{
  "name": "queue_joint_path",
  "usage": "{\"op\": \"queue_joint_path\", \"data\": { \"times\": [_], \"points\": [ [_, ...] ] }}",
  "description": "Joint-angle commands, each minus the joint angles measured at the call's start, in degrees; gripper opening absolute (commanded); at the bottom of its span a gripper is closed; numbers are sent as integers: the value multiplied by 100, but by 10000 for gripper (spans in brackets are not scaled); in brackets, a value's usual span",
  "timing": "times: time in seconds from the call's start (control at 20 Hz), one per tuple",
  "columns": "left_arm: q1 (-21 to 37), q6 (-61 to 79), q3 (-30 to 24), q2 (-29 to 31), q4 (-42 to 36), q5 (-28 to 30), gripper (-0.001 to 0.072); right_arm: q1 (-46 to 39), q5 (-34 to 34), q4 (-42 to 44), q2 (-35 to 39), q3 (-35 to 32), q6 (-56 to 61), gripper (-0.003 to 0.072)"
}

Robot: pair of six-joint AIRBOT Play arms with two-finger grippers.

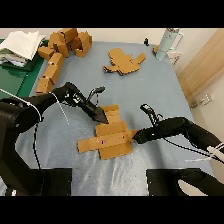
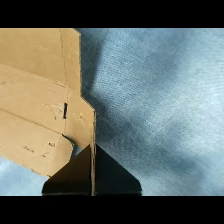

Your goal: Fold the box.

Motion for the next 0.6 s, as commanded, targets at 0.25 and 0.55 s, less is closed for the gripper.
{"op": "queue_joint_path", "data": {
  "times": [0.25,0.55],
  "points": [
    [4,31,17,-4,66,236,105,4,4,4,7,-2,2,0],
    [138,-17,76,-4,46,225,85,4,4,4,7,-4,2,0]
  ]
}}
